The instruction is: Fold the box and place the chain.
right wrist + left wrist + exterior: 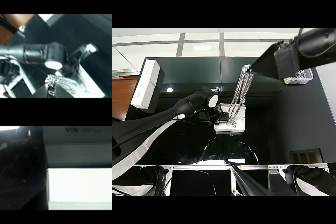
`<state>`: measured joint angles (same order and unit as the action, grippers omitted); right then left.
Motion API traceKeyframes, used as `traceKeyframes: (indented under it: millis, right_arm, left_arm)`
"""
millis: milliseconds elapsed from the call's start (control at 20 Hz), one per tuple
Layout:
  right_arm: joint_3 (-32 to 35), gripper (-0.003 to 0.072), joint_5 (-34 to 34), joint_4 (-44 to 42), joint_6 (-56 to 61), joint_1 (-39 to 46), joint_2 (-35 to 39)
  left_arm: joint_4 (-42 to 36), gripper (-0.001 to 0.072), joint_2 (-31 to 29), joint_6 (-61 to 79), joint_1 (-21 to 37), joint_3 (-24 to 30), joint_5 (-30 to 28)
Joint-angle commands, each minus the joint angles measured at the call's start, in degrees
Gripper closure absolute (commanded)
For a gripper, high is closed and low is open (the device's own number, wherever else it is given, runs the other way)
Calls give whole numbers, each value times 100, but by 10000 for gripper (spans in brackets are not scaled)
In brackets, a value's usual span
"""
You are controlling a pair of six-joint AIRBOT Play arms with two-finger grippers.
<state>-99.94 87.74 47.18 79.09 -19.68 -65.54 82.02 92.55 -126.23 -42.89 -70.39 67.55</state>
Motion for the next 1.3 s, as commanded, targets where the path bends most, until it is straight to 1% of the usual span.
traceKeyframes:
  millis: [0, 100, 200, 400, 600, 750, 850, 950, 1050, 1100, 1250]
  right_arm:
    - [243, 676, 452, 356, 37, -42, 2]
    - [531, 676, 605, 452, 37, -44, 4]
    - [957, 676, 382, 323, 39, -44, 4]
    - [2024, 675, -511, -374, 28, -44, 4]
    - [3163, 675, -1143, -341, 31, -66, 2]
    - [3969, 675, -2033, -273, 37, -157, 2]
    - [4347, 674, -2531, -262, 39, -201, 0]
    - [4524, 668, -2675, -275, 57, -225, 0]
    - [4533, 393, -2640, -271, 57, -223, 0]
    - [4533, 420, -2634, -249, 57, -223, 0]
    - [4531, 420, -2509, -181, 55, -72, 28]
  left_arm:
    - [2, 684, 4, 2, 4, -4, -9]
    - [0, 684, 4, 2, 15, -4, -11]
    - [0, 684, 4, 2, 17, -4, -9]
    - [2, 684, 4, 2, 17, -4, 0]
    - [2, 684, 4, 2, 17, -4, -9]
    - [0, 684, 4, 2, 17, -4, -15]
    - [0, 684, 4, 2, 17, -4, -11]
    - [0, 683, 4, 2, 17, -4, -15]
    - [0, 684, 4, 0, 17, -4, -33]
    - [-2, 683, 4, 2, 17, -4, -50]
    - [-2, 684, 7, 0, 15, -4, -50]
